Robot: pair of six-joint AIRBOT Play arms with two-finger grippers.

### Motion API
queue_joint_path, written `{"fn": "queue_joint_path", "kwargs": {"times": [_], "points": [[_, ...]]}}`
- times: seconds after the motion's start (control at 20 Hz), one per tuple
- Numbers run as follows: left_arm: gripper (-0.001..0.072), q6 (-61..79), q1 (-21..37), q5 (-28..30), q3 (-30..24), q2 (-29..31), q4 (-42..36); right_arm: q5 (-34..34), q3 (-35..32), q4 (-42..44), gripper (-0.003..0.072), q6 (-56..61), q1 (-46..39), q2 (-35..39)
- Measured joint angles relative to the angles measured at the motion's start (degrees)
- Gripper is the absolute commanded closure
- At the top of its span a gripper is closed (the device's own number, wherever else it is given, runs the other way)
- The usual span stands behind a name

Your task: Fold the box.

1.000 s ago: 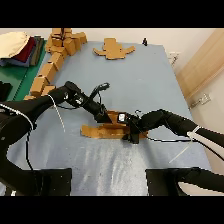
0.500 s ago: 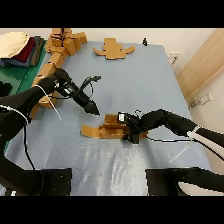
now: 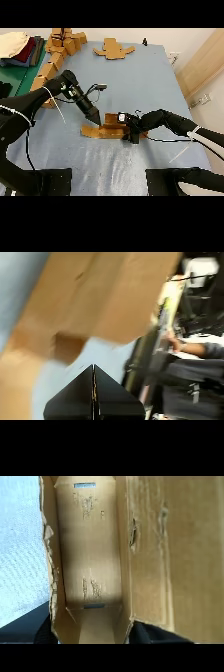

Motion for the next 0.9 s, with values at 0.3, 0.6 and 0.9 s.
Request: {"fn": "queue_joint_path", "kwargs": {"times": [0.3,0.6,0.9], "points": [[0.07,-3.06,-3.39,14.69,-0.46,-0.02,-8.66,0.0,0.0,0.04,0.017,-0.02,-0.04,0.0],[0.07,-9.35,-5.31,27.32,-0.5,-1.18,0.2,0.0,0.0,0.07,0.017,-0.02,-0.02,0.0],[0.07,-11.8,-6.67,29.53,-0.17,-2.73,4.98,0.0,0.0,0.04,0.017,0.0,-0.04,0.0]]}}
